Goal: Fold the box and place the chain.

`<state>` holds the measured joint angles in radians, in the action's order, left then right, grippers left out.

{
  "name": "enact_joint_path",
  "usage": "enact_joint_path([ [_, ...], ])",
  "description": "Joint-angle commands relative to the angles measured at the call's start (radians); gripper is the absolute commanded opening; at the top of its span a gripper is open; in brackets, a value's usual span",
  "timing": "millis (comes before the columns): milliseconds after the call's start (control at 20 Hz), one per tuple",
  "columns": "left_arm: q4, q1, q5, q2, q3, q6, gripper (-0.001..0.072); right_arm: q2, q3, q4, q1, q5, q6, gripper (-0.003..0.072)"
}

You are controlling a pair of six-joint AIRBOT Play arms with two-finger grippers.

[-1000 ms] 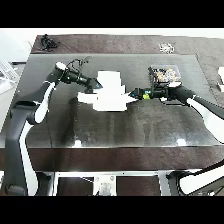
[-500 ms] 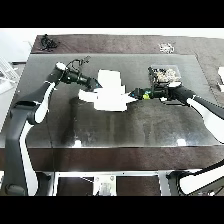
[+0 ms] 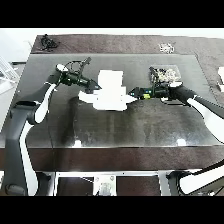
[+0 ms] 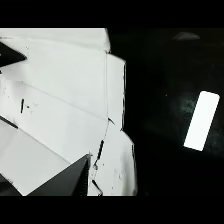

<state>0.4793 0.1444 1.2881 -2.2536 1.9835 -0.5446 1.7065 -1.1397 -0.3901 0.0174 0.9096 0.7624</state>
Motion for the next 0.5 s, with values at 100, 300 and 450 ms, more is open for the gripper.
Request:
enact_joint_path([
  [100, -0.131, -0.002, 0.03, 0.002, -0.053, 0.357, 0.0011, -0.018, -0.001, 0.213, -0.077, 0.004, -0.171, 0.0412],
  [300, -0.216, -0.025, 0.091, 0.006, -0.061, 0.482, 0.0011, -0.024, 0.0, 0.263, -0.134, 0.053, -0.225, 0.0412],
  [450, -0.233, -0.042, 0.12, 0.023, -0.061, 0.542, 0.0012, -0.024, -0.001, 0.263, -0.138, 0.064, -0.226, 0.0412],
])
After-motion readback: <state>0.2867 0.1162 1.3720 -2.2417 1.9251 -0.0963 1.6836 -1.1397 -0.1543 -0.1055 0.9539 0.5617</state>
